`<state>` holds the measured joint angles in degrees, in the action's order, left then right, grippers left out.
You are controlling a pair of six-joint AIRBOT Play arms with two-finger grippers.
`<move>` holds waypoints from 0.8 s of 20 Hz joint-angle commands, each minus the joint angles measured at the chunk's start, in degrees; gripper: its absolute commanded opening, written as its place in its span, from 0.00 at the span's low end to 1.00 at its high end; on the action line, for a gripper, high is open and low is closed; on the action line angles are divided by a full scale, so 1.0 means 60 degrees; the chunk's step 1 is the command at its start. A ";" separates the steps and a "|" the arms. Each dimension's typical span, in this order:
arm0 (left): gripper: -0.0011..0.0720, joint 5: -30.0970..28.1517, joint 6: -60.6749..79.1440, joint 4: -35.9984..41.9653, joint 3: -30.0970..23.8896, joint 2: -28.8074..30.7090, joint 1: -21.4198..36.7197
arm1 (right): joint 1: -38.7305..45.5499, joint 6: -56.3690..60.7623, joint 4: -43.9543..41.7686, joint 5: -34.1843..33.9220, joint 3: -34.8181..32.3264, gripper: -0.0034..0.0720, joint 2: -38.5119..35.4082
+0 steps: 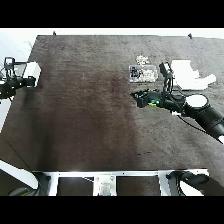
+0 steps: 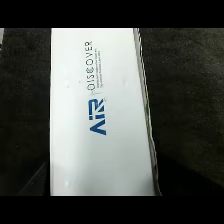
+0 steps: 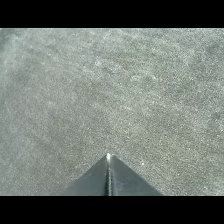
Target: Fold the box and place the chain.
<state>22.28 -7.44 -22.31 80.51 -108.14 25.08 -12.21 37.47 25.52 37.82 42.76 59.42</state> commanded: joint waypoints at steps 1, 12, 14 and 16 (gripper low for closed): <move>1.00 0.0219 0.0040 0.0044 0.0015 0.0022 0.0004 | 0.0004 -0.0036 0.0004 -0.0069 -0.0004 0.27 0.0007; 1.00 0.0291 0.0076 -0.0022 0.0219 0.1541 0.0004 | 0.0004 -0.0033 0.0004 -0.0066 -0.0004 0.36 0.0004; 0.84 0.1093 0.0000 -0.0018 0.0215 0.2051 0.0004 | 0.0004 -0.0029 0.0000 -0.0066 0.0000 0.18 -0.0007; 0.04 0.2743 0.0069 0.0033 0.0215 0.2659 0.0000 | 0.0004 -0.0029 0.0000 -0.0168 0.0000 0.06 -0.0026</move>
<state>28.53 -7.16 -22.37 81.76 -96.44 25.08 -12.21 37.26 25.54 37.32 42.76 59.37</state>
